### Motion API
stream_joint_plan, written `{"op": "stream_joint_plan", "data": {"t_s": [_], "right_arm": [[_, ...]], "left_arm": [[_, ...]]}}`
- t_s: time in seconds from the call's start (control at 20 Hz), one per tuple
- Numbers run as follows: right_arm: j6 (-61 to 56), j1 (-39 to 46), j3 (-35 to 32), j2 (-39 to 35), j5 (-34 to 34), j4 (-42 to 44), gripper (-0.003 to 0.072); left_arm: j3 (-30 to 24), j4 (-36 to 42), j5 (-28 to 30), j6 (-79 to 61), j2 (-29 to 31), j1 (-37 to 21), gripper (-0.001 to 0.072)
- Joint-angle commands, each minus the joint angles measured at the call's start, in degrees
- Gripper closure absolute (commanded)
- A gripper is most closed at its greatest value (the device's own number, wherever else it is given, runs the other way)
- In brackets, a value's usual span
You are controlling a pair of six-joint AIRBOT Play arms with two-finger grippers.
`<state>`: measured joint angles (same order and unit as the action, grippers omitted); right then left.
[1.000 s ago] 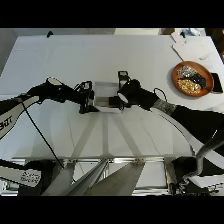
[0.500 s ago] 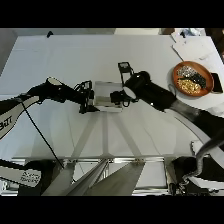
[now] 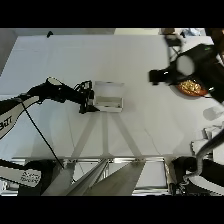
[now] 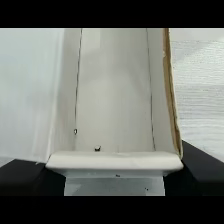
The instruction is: Fold the box and place the chain.
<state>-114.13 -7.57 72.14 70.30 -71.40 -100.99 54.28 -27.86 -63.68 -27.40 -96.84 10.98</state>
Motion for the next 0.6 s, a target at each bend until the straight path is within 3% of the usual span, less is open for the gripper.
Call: {"op": "stream_joint_plan", "data": {"t_s": [0.0, 0.3, 0.55], "right_arm": [[5.2, 12.9, 0.0, -0.6, 2.4, -0.3, 0.0129], [11.2, 28.2, 0.0, 8.1, 8.3, 3.3, 0.0129], [11.1, 31.3, 0.1, 17.8, 18.3, 5.7, 0.0129]], "left_arm": [[0.0, 0.0, 0.0, 0.0, 0.0, 0.0, 0.0328], [0.0, 0.0, 0.0, 0.0, 0.0, 0.0, 0.0328], [0.0, 0.0, 0.0, 0.0, 0.0, 0.0, 0.0328]]}}
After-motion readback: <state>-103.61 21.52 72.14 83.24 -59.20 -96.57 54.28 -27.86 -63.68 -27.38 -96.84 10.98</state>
